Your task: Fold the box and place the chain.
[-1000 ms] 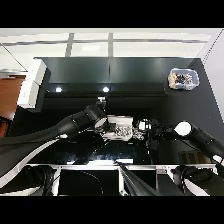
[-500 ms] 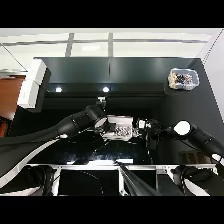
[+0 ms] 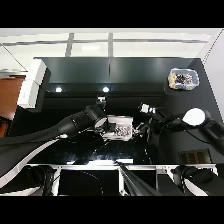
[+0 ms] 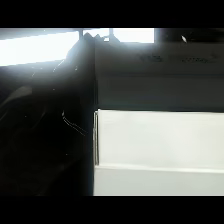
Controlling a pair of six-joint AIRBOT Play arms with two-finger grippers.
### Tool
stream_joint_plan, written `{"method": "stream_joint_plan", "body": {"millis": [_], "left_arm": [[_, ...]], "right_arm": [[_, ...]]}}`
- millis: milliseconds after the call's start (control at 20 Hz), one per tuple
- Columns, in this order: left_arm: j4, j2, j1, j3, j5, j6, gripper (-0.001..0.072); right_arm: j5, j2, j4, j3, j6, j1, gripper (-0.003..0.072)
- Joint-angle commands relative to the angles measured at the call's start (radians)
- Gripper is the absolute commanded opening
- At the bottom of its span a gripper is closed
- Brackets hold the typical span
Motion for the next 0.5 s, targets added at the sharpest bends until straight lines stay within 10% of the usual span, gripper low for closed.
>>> {"method": "stream_joint_plan", "body": {"millis": [0, 450], "left_arm": [[0.0, -0.001, 0.0, 0.0, 0.0, 0.0, 0.0031], [0.0, -0.001, 0.0, 0.0, 0.0, 0.0, 0.0031]], "right_arm": [[0.134, 0.086, 0.019, 0.121, 0.159, 0.0, 0.0046], [0.129, 0.105, 0.297, 0.331, 0.27, 0.0, 0.0046]]}}
